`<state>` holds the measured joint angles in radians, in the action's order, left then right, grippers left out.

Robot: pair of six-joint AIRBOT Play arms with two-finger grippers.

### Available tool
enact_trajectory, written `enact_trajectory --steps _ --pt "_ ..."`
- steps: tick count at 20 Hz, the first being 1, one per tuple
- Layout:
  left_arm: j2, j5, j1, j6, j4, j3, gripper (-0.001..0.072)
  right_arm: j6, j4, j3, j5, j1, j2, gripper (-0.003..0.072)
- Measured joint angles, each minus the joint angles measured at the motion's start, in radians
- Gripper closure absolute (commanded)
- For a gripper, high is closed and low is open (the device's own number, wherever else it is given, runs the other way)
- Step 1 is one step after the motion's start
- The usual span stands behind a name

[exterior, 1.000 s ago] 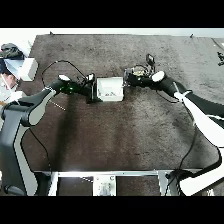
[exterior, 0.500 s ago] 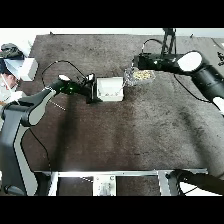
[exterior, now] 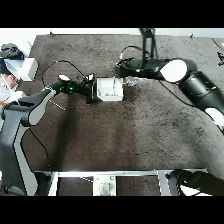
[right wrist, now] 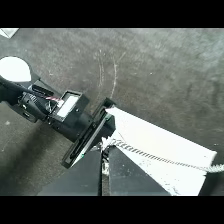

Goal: Fold the box and place the chain.

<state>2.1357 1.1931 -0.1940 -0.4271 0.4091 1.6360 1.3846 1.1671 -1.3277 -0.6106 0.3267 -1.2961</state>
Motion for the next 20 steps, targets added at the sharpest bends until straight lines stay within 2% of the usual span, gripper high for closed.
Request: enact_trajectory --steps 4,5,6,9,12,13,14,15,20 --pt "0.0 0.0 0.0 0.0 0.0 0.0 0.0437 0.05 0.018 0.0 0.056 0.025 -0.112 0.0691" --pt "0.0 0.0 0.0 0.0 0.0 0.0 0.0437 0.064 0.02 0.0 0.064 0.028 -0.143 0.0658" --pt "0.0 0.0 0.0 0.0 0.0 0.0 0.0437 0.078 0.021 0.0 0.069 0.03 -0.174 0.0407" --pt "0.0 0.0 0.0 0.0 0.0 0.0 0.0437 0.102 0.041 0.0 0.086 0.018 -0.261 0.0426" --pt "0.0 0.0 0.0 0.0 0.0 0.0 0.0437 0.117 0.066 0.014 0.086 -0.045 -0.291 0.0426" --pt "0.0 0.0 0.0 0.0 0.0 0.0 0.0437 0.128 0.072 0.026 0.083 -0.073 -0.29 0.0403" --pt "0.0 0.0 0.0 0.0 0.0 0.0 0.0437 0.143 0.076 0.041 0.079 -0.107 -0.286 0.0321" --pt "0.0 0.0 0.0 0.0 0.0 0.0 0.0437 0.159 0.077 0.055 0.076 -0.139 -0.283 0.0295" --pt "0.0 0.0 0.0 0.0 0.0 0.0 0.0437 0.197 0.01 0.09 0.108 -0.246 -0.316 0.0296"
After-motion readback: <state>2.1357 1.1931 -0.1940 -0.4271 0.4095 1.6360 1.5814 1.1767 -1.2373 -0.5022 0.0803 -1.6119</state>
